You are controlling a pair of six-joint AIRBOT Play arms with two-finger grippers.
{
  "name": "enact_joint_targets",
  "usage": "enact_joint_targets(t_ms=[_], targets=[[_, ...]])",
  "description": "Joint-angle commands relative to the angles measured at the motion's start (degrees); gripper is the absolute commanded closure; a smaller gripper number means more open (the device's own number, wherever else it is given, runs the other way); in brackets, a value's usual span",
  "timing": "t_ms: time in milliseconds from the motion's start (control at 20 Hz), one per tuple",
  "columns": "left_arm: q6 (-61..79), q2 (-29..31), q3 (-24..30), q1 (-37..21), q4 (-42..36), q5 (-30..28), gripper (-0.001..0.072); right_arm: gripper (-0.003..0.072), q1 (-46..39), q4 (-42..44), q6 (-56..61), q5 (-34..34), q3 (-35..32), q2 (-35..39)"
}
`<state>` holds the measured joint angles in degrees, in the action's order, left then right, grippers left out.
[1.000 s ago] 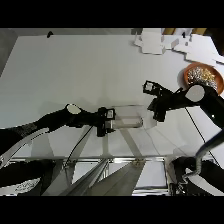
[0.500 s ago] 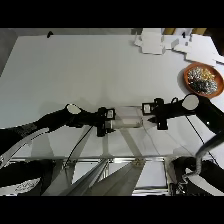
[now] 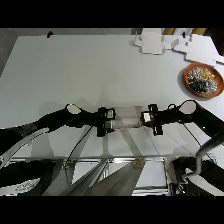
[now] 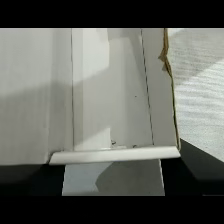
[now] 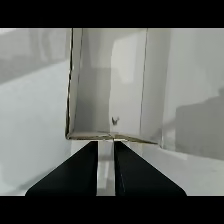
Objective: Fold the box and place the chain.
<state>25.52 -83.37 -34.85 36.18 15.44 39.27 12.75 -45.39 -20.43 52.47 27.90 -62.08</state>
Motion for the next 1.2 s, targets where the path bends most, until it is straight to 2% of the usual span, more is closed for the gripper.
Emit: enact_joint_targets(t_ms=[0, 300, 350, 400, 450, 600, 700, 850, 1050, 1100, 1150], targets=[[0.0, 0.0, 0.0, 0.0, 0.0, 0.0, 0.0501, 0.0589, 0.0, 4.3, -1.1, -0.4, -0.3, -1.4], [0.0, 0.0, 0.0, 0.0, 0.0, 0.0, 0.0501, 0.0570, 0.0, 8.4, -1.1, -0.9, -0.5, -3.8], [0.0, 0.0, 0.0, 0.0, 0.0, 0.0, 0.0501, 0.0522, 0.0, 8.3, -1.0, -0.9, -0.6, -4.3], [0.0, 0.0, 0.0, 0.0, 0.0, 0.0, 0.0501, 0.0399, 0.0, 8.1, -0.7, -0.9, -0.6, -4.6], [0.0, 0.0, 0.0, 0.0, 0.0, 0.0, 0.0501, 0.0340, 0.0, 8.2, -0.4, -1.0, -0.6, -4.6], [0.0, 0.0, 0.0, 0.0, 0.0, 0.0, 0.0501, 0.0337, 0.0, 8.0, 1.4, -0.9, -0.6, -4.4], [0.0, 0.0, 0.0, 0.0, 0.0, 0.0, 0.0501, 0.0343, 0.0, 4.3, 5.6, -0.8, -0.6, -2.8], [0.0, 0.0, 0.0, 0.0, 0.0, 0.0, 0.0501, 0.0346, 0.0, -5.1, 14.8, -0.9, -0.6, 3.6], [0.0, 0.0, 0.0, 0.0, 0.0, 0.0, 0.0501, 0.0350, -0.2, -7.3, 26.0, -0.6, -0.2, 10.6], [0.0, 0.0, 0.0, 0.0, 0.0, 0.0, 0.0501, 0.0373, -1.2, -7.0, 28.7, 0.0, 0.4, 11.1], [0.0, 0.0, 0.0, 0.0, 0.0, 0.0, 0.0501, 0.0450, -3.0, -7.1, 32.2, 0.9, 1.4, 11.1]])
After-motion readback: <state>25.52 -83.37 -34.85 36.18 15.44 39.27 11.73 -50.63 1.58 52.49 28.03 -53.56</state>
